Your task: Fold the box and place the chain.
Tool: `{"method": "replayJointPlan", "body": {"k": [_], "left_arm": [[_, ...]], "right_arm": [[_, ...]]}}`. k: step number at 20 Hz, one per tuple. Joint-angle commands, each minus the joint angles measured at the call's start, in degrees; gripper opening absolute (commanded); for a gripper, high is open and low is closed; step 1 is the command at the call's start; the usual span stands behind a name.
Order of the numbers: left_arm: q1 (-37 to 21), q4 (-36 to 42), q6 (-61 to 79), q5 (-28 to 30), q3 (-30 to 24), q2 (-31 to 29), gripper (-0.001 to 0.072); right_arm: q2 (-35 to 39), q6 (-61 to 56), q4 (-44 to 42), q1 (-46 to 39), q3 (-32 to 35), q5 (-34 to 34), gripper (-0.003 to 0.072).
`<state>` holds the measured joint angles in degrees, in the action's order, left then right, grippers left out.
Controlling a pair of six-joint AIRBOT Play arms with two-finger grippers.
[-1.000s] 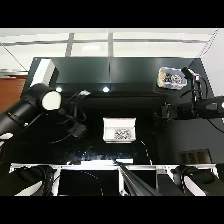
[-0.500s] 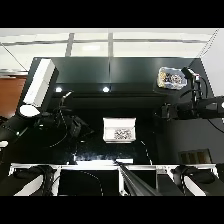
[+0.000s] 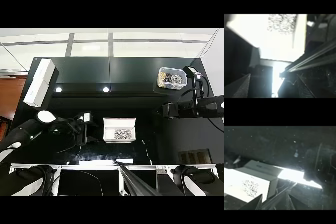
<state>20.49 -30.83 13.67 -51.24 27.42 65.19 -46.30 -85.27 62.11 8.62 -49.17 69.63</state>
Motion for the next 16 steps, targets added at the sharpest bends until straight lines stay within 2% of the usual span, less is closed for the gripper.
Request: {"method": "replayJointPlan", "body": {"k": [1,10,16], "left_arm": [[3.28,2.86,4.22,2.91,0.76,4.22,0.0710],[6.32,3.58,4.20,3.54,1.36,4.79,0.0710],[7.04,9.64,4.11,4.79,1.38,4.94,0.0710]], "right_arm": [[0.07,-0.02,0.98,-0.04,0.02,-0.39,0.0374],[0.07,0.00,1.22,-0.04,0.02,-0.35,0.0374],[0.07,0.00,1.27,-0.04,0.02,-0.46,0.0374]]}}
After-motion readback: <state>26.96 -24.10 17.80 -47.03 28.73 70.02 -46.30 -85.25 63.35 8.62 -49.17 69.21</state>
